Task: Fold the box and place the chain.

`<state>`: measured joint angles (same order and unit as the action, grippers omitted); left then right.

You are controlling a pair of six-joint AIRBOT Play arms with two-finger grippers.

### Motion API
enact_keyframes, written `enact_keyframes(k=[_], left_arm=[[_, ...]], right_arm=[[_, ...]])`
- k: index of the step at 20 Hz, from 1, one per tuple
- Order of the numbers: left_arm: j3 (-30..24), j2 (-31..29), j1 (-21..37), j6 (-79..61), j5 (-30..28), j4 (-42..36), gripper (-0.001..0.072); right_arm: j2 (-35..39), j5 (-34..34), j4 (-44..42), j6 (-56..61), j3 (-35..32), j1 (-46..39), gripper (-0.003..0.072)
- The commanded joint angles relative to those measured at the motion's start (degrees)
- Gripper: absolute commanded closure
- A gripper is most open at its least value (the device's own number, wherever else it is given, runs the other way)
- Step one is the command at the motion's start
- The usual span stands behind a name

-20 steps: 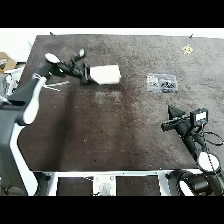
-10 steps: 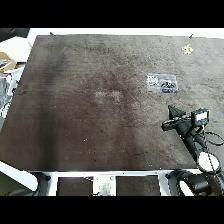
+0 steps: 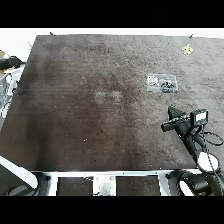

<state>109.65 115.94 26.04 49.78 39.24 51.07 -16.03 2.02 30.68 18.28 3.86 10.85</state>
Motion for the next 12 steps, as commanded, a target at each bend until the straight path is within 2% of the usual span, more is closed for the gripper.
enact_keyframes(k=[1,6,12], left_arm=[[-0.61,3.76,0.24,0.7,-1.03,0.79,0.07],[-0.63,7.06,-0.11,-7.63,-0.66,-5.68,0.0699],[-0.66,7.96,-1.73,-9.03,-4.74,-3.8,0.07]], right_arm=[[0.0,-0.22,-0.02,0.0,-0.92,0.02,0.0685],[0.0,-0.26,-0.02,0.0,-2.27,0.02,0.0684],[0.0,-0.24,-0.02,0.0,-2.27,0.02,0.0684]])
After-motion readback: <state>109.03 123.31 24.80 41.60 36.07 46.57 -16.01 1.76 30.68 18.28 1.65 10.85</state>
